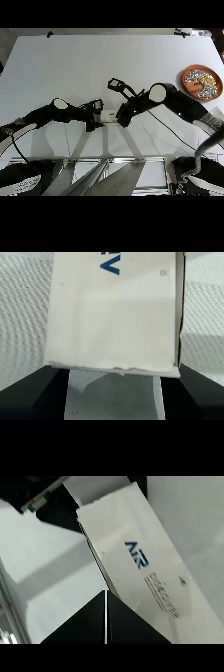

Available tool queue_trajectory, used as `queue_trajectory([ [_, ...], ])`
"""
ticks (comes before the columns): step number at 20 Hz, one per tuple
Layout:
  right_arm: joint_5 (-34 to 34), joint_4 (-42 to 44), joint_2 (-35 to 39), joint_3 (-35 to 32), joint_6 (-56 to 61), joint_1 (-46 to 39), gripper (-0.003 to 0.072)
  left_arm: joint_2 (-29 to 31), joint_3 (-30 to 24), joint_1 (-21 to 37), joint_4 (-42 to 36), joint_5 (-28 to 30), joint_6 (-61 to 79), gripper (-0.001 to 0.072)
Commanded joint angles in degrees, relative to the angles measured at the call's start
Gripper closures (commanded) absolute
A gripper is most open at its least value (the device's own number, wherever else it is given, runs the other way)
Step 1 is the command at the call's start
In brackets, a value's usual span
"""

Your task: Fold the box and place the chain.

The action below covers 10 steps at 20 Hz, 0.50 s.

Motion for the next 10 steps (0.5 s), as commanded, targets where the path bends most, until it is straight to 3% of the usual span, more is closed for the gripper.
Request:
queue_trajectory([
  [1,-13.51,14.62,0.87,-9.25,-4.92,1.64,0.0678,-0.02,-0.02,0.00,0.00,0.07,0.00,0.0458],
  [10,-17.05,17.79,1.53,-11.08,-7.67,2.05,0.0679,-0.02,-0.02,0.00,0.00,0.04,0.00,0.0458],
])
